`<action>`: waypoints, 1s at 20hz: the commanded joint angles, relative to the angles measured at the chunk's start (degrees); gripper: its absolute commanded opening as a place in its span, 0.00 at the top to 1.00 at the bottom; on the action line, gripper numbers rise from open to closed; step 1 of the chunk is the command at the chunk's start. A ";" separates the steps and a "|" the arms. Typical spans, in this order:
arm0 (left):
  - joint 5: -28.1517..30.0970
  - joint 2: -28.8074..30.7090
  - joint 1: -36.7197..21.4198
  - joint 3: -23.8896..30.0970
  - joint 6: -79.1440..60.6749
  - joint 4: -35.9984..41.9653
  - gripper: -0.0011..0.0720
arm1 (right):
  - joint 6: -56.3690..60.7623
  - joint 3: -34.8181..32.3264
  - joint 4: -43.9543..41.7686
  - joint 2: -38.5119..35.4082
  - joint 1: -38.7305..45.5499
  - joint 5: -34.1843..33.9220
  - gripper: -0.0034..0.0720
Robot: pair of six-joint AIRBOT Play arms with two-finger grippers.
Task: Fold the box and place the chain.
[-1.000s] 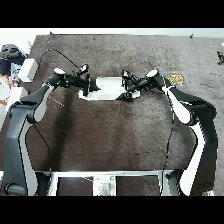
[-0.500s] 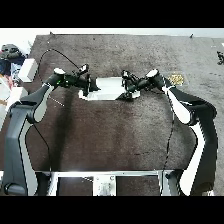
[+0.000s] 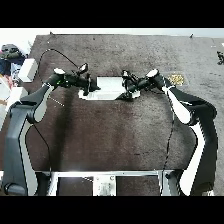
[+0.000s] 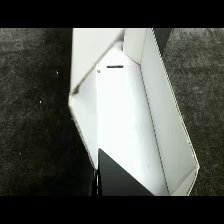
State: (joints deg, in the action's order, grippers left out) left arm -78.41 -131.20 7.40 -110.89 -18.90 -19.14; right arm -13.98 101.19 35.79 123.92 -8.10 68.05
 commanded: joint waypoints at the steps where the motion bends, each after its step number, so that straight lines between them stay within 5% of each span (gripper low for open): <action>1: 0.00 0.04 0.00 0.00 -0.02 0.55 0.97 | 0.02 0.00 -0.02 0.02 -0.04 0.11 0.34; 20: -0.04 0.02 0.00 0.00 2.38 -1.49 0.97 | 0.02 0.00 -0.02 0.02 -0.04 0.13 0.34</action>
State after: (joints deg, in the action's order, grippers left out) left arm -78.72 -131.20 7.40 -110.89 -16.64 -19.05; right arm -13.98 101.19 35.79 123.92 -8.10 68.12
